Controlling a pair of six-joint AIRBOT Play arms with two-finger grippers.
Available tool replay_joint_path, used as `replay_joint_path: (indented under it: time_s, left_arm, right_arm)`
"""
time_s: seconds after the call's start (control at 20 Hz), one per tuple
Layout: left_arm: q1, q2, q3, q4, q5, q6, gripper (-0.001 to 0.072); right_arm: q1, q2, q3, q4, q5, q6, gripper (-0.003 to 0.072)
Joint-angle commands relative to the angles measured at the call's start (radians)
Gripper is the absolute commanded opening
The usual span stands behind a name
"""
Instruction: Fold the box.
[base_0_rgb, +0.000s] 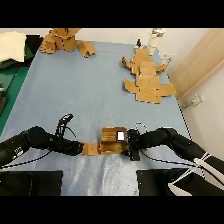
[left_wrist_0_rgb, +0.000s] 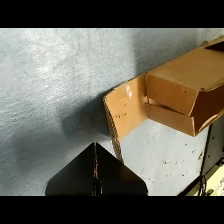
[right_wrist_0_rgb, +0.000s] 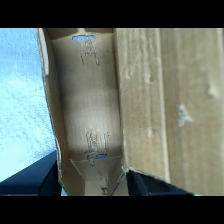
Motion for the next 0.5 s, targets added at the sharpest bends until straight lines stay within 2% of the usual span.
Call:
replay_joint_path:
  time_s: [0.0, 0.2, 0.45]
  left_arm:
    - [0.0, -0.022, 0.0, -0.047, 0.014, 0.039, 0.0011]
    - [-0.008, -0.058, 0.0, -0.129, 0.024, 0.102, 0.001]
    - [-0.083, -0.079, 0.008, -0.161, 0.066, 0.125, 0.0011]
  right_arm:
    - [0.001, 0.0, 0.0, 0.0, 0.0, 0.0, 0.044]
    - [0.001, 0.0, 0.0, 0.0, 0.0, 0.0, 0.044]
    - [0.001, 0.0, 0.0, 0.0, 0.0, 0.0, 0.044]
